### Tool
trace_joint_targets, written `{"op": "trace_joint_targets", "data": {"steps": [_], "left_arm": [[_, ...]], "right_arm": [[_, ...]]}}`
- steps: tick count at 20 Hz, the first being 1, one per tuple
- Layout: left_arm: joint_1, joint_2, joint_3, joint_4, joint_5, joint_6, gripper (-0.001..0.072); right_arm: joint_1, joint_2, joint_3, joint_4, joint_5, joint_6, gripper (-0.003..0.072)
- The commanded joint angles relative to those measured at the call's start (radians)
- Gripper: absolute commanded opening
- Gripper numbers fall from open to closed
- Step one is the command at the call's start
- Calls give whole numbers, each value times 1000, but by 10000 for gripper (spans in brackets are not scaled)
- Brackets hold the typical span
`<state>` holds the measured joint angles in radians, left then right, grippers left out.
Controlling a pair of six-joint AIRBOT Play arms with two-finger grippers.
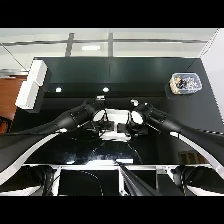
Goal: Fold the box and place the chain.
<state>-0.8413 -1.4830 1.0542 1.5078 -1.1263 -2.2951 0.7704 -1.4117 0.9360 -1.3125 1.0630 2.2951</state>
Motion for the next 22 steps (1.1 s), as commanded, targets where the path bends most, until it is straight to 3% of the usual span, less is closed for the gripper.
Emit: {"op": "trace_joint_targets", "data": {"steps": [1, 2, 3, 7, 12, 15, 19, 22], "left_arm": [[0, 0, 0, 2, -2, 2, 28], [0, 0, 0, 2, -2, 2, 28], [0, 0, 0, 2, -1, 2, 28], [0, 0, 0, 2, -5, 2, 28], [0, 0, 0, 2, -4, 2, 28], [0, 0, 0, 2, -4, 2, 28], [0, 0, 0, 2, -4, 2, 28], [0, 0, 0, 1, -4, 2, 28]], "right_arm": [[0, 1, 1, 3, -30, -14, 115], [0, 1, 1, 3, -30, -14, 288], [0, 4, 1, 3, -30, -19, 332], [0, 71, 1, -4, 19, -172, 332], [-43, 316, 1, -26, 46, -240, 331], [-118, 487, 1, -227, 96, -253, 331], [-244, 571, -1, -830, 156, -277, 330], [-452, 560, -37, -868, -108, -276, 329]]}}
